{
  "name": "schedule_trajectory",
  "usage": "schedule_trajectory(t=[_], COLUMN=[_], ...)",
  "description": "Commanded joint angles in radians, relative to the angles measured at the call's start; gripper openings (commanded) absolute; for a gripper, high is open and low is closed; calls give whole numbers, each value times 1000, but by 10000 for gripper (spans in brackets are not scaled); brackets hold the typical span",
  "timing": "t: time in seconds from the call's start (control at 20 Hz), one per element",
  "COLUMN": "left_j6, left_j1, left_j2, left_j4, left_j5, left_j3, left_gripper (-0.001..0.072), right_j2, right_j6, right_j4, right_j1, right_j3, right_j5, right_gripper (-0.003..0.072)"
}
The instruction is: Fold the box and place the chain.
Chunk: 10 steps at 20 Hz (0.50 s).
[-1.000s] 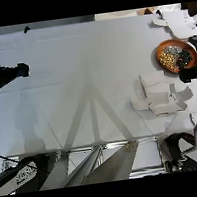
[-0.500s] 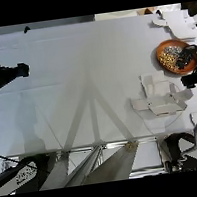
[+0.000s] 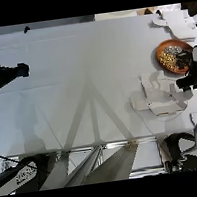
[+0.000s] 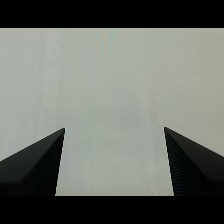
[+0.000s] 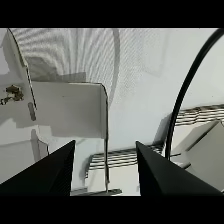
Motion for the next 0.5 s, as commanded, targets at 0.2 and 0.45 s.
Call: schedule_trajectory(t=[0.2, 0.45], left_j6=[0, 0], left_j1=[0, 0], left_j2=[1, 1], left_j4=[0, 0], left_j5=[0, 0], left_j3=[1, 1], left_gripper=[700, 700], right_j2=[-75, -76], right_j6=[6, 8], right_j4=[-8, -13], right_j1=[-1, -17], right_j3=[1, 1], right_j5=[-10, -6], right_gripper=[316, 154])
